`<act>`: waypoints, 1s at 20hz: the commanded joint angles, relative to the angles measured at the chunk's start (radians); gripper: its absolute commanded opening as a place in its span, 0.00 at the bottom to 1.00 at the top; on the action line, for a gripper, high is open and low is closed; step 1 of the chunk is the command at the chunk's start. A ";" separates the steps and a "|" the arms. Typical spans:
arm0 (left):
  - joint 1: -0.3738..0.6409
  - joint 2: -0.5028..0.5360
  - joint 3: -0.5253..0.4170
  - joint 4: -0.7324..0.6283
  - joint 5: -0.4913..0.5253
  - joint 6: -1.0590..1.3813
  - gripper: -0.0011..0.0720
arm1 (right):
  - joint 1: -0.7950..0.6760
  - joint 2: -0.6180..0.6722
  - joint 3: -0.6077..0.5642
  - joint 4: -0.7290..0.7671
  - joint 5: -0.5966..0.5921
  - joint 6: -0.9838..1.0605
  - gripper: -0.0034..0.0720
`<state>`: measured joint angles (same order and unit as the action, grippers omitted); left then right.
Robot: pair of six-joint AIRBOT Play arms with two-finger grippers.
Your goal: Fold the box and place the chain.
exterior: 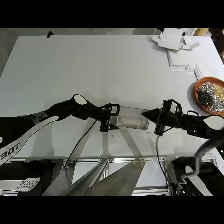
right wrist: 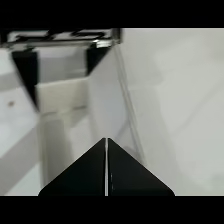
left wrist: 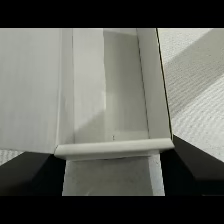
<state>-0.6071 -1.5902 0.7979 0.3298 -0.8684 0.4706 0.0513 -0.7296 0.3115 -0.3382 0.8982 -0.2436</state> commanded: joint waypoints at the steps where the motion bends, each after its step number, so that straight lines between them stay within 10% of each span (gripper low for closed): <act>1: 0.001 0.000 0.000 0.000 0.001 0.000 0.39 | 0.000 -0.160 0.000 0.164 -0.213 -0.027 0.07; 9: 0.001 0.000 0.000 0.000 0.001 0.000 0.39 | -0.001 -0.275 0.002 0.034 -0.251 0.161 0.07; 17: 0.001 0.000 0.000 0.000 0.001 0.000 0.39 | -0.001 -0.025 0.118 -0.657 0.105 0.237 0.08; 20: 0.001 0.000 0.000 0.000 0.001 0.000 0.39 | 0.000 -0.037 0.113 -0.763 0.101 0.224 0.43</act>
<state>-0.6071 -1.5902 0.7979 0.3294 -0.8680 0.4706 0.0509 -0.7837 0.4198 -0.9249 0.9581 -0.0135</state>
